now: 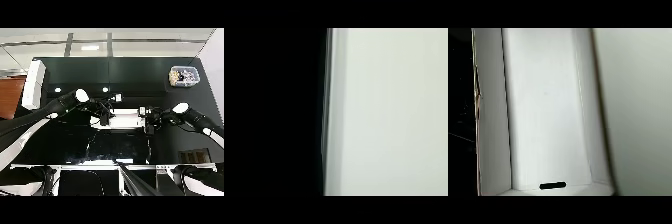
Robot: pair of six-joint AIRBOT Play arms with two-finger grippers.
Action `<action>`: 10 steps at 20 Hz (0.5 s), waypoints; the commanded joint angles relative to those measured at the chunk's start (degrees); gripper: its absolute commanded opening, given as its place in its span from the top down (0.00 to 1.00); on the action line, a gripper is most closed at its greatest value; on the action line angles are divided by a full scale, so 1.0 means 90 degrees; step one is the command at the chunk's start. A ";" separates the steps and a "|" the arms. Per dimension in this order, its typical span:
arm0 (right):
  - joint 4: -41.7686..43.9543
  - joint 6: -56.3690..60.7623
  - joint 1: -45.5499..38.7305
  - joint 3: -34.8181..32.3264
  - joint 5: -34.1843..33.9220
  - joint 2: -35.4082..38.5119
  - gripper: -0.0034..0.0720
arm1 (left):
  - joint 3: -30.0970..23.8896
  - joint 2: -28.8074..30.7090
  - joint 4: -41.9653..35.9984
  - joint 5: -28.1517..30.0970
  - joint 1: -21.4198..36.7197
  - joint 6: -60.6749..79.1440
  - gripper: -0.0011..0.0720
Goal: Fold the box and place the chain.
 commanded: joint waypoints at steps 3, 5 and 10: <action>-0.0087 0.0177 0.0027 0.0012 -0.0049 -0.0078 0.00 | 0.0000 -0.0002 0.0000 0.0002 0.0007 0.0002 0.95; -0.0107 0.0221 0.0029 0.0015 -0.0070 -0.0083 0.00 | 0.0000 -0.0002 0.0000 0.0002 0.0007 0.0002 0.95; -0.0556 0.0590 0.0248 0.0029 -0.0219 -0.0121 0.00 | 0.0000 -0.0002 0.0000 0.0002 0.0007 0.0002 0.95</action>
